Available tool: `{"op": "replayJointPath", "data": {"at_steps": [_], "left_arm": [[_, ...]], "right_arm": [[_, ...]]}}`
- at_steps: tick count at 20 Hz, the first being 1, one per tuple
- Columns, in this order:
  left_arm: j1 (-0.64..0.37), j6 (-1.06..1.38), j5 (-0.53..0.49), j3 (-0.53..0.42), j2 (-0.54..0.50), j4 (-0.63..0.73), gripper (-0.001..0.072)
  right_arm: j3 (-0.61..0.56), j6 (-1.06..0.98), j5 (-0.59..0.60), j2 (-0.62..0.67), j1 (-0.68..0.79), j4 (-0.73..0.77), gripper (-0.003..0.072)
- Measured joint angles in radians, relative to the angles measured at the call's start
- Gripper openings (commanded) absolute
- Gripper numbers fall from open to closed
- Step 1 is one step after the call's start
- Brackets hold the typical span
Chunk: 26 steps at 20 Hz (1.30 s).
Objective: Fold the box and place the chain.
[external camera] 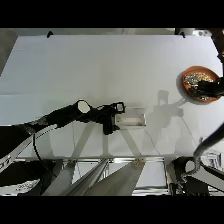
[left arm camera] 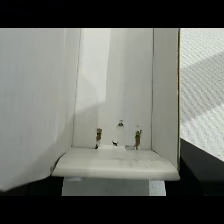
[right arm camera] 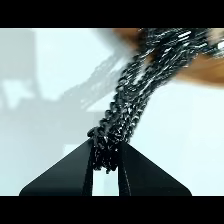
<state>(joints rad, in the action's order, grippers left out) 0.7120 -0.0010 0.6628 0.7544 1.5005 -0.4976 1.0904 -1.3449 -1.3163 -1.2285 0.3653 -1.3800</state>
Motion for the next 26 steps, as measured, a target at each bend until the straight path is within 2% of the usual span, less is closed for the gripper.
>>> {"op": "replayJointPath", "data": {"at_steps": [3, 5, 10, 15, 16, 18, 22, 26], "left_arm": [[0.000, 0.000, 0.000, 0.000, 0.000, 0.000, 0.0438], [0.000, 0.000, 0.000, 0.000, 0.000, 0.000, 0.0438], [0.000, 0.000, 0.000, 0.000, 0.000, 0.000, 0.0438], [0.000, 0.000, 0.000, 0.000, 0.000, 0.000, 0.0438], [0.000, 0.000, 0.000, 0.000, 0.000, 0.000, 0.0438], [0.000, 0.000, 0.000, 0.000, 0.000, 0.000, 0.0438], [0.000, 0.000, 0.000, 0.000, 0.000, 0.000, 0.0438], [0.000, 0.000, 0.000, 0.000, 0.000, 0.000, 0.0438]], "right_arm": [[-0.058, 0.040, -0.114, 0.024, -0.023, 0.082, 0.0021], [-0.143, 0.054, -0.132, 0.062, -0.040, 0.109, 0.0021], [-0.391, 0.066, -0.061, 0.227, -0.098, 0.147, 0.0021], [-0.571, 0.049, 0.048, 0.354, -0.211, 0.245, 0.0023], [-0.592, 0.034, 0.076, 0.367, -0.249, 0.263, 0.0026], [-0.617, 0.004, 0.132, 0.381, -0.326, 0.289, 0.0169], [-0.638, -0.049, 0.227, 0.393, -0.454, 0.307, 0.0160], [-0.643, -0.092, 0.282, 0.396, -0.507, 0.307, 0.0156]]}}
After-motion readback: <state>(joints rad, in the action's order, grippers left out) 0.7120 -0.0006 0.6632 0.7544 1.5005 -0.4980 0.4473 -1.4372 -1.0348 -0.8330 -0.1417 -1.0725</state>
